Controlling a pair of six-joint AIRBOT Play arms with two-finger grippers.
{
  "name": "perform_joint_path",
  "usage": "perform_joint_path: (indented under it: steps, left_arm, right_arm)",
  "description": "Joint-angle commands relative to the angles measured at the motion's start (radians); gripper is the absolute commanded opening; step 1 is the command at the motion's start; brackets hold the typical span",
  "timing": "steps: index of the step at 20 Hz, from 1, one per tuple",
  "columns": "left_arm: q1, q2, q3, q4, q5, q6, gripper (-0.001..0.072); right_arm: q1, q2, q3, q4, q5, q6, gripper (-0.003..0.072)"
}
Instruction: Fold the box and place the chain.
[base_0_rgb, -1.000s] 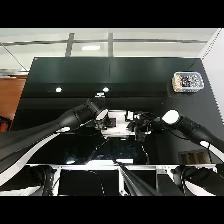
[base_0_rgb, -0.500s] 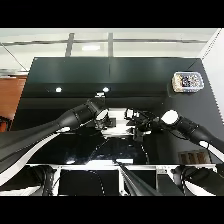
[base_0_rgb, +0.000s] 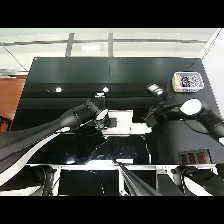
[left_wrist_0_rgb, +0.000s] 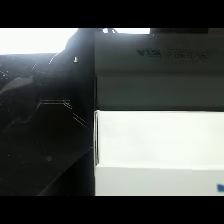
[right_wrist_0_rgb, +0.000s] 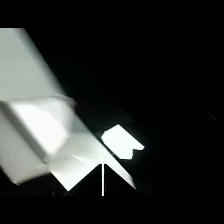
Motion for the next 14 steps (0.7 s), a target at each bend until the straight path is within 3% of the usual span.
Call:
perform_joint_path:
  steps: [1, 3, 5, 10, 14]
  left_arm:
    - [0.001, 0.000, 0.001, 0.003, -0.002, 0.000, 0.0023]
    - [0.001, 0.000, 0.001, 0.003, -0.002, 0.000, 0.0023]
    - [0.001, 0.000, 0.001, 0.003, -0.002, 0.000, 0.0023]
    - [0.001, 0.000, 0.001, 0.003, -0.002, 0.000, 0.0023]
    - [0.001, 0.000, 0.001, 0.003, -0.002, 0.000, 0.0023]
  right_arm:
    - [-0.275, 0.036, -0.010, -0.129, 0.085, 0.372, 0.0009]
    - [-0.401, 0.035, -0.076, -0.101, 0.002, 0.535, 0.0009]
    - [-0.444, 0.017, -0.137, -0.010, -0.002, 0.572, 0.0009]
    - [-0.319, -0.164, -0.163, 0.153, 0.185, 0.371, 0.0009]
    - [-0.173, -0.231, -0.157, 0.314, 0.149, 0.254, 0.0009]
